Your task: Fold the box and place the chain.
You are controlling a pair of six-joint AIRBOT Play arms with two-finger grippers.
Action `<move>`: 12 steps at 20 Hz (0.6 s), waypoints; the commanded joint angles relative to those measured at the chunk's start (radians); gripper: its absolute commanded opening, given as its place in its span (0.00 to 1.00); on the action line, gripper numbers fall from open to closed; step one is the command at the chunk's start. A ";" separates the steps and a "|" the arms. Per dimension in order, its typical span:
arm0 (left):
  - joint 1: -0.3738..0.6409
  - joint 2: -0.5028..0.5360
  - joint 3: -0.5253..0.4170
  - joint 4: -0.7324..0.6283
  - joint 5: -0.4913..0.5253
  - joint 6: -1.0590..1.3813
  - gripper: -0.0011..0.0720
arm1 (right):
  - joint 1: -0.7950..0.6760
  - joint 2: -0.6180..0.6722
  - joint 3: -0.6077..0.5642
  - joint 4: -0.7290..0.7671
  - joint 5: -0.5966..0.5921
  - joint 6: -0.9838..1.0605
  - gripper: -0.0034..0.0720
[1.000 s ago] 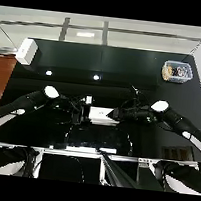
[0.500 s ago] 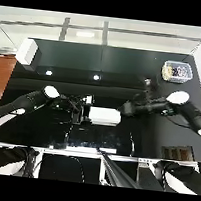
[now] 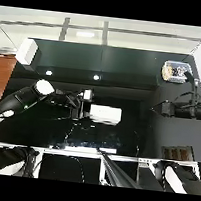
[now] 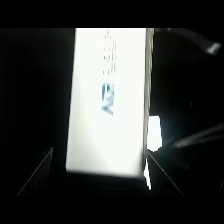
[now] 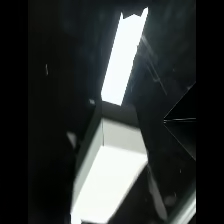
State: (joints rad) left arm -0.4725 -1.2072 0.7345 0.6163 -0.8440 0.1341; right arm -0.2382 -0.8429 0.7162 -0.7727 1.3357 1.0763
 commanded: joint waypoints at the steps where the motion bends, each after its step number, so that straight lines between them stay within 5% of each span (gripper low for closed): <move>1: -0.048 -0.003 0.047 -0.144 0.016 -0.011 0.99 | -0.053 0.025 0.001 -0.034 0.000 0.017 0.07; 8: -0.159 -0.294 0.269 -0.150 -0.001 -0.191 0.99 | -0.053 0.025 0.001 -0.023 -0.020 0.015 0.07; 12: -0.157 -0.335 0.283 -0.142 -0.104 -0.222 0.99 | -0.053 0.025 0.001 -0.025 -0.022 0.003 0.07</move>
State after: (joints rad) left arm -0.6228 -1.4998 0.9924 0.4728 -0.8700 -0.0399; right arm -0.2901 -0.8185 0.7162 -0.7967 1.3170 1.0889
